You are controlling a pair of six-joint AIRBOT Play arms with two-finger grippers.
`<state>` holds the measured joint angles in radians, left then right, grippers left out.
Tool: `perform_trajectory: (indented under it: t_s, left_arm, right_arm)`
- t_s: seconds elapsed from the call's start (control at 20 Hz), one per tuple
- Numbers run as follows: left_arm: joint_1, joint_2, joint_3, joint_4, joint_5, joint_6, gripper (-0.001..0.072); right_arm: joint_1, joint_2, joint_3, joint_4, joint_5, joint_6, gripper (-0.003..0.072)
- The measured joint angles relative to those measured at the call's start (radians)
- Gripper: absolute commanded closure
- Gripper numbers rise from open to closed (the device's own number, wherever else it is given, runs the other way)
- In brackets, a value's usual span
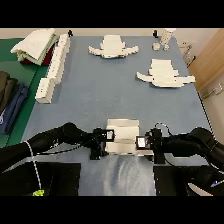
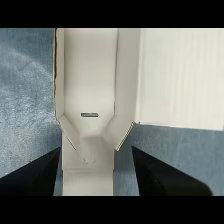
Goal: Fold the box.
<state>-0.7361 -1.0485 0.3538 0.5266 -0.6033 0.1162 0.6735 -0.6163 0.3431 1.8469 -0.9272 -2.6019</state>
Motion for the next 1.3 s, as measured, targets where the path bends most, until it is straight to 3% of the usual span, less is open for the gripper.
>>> perform_trajectory:
  t_s: [0.2, 0.25, 0.3, 0.4, 0.6, 0.65, 0.7, 0.8, 0.85, 0.9, 0.95, 1.05, 1.3]
  left_arm:
    - [0.000, 0.000, 0.000, 0.000, 0.000, 0.000, 0.0213]
    - [0.000, 0.000, 0.000, 0.000, 0.000, 0.000, 0.0213]
    - [0.000, 0.000, 0.000, 0.000, 0.000, 0.000, 0.0213]
    - [0.000, 0.000, 0.000, 0.000, 0.000, 0.000, 0.0213]
    - [0.000, 0.000, 0.000, 0.000, 0.000, 0.000, 0.0213]
    - [0.000, 0.000, 0.000, 0.000, 0.000, 0.000, 0.0213]
    - [0.000, 0.000, 0.000, 0.000, 0.000, 0.000, 0.0213]
    - [0.000, 0.000, 0.000, 0.000, 0.000, 0.000, 0.0213]
    - [0.000, 0.000, 0.000, 0.000, 0.000, 0.000, 0.0213]
    - [0.000, 0.000, 0.000, 0.000, 0.000, 0.000, 0.0213]
    - [0.000, 0.000, 0.000, 0.000, 0.000, 0.000, 0.0213]
    - [0.000, 0.000, 0.000, 0.000, 0.000, 0.000, 0.0213]
    - [0.000, 0.000, 0.000, 0.000, 0.000, 0.000, 0.0213]
  right_arm:
    - [0.000, -0.005, 0.000, 0.003, 0.012, -0.006, -0.0002]
    - [0.000, -0.005, 0.000, 0.008, 0.014, -0.006, 0.0053]
    - [0.000, -0.006, 0.000, 0.013, 0.016, -0.006, 0.0053]
    - [0.000, -0.007, 0.000, 0.032, 0.025, -0.007, 0.0174]
    - [0.001, -0.016, 0.000, 0.104, 0.029, -0.014, 0.0200]
    - [0.001, -0.024, 0.000, 0.117, 0.031, -0.015, 0.0296]
    - [0.001, -0.032, 0.000, 0.130, 0.032, -0.016, 0.0305]
    - [0.001, -0.047, 0.000, 0.152, 0.034, -0.017, 0.0414]
    - [0.001, -0.053, 0.000, 0.162, 0.035, -0.018, 0.0435]
    - [0.001, -0.058, 0.000, 0.170, 0.039, -0.022, 0.0520]
    - [0.001, -0.061, -0.001, 0.177, 0.048, -0.024, 0.0532]
    - [0.001, -0.066, 0.000, 0.187, 0.063, -0.030, 0.0630]
    - [0.001, -0.070, 0.000, 0.218, 0.095, -0.035, 0.0656]
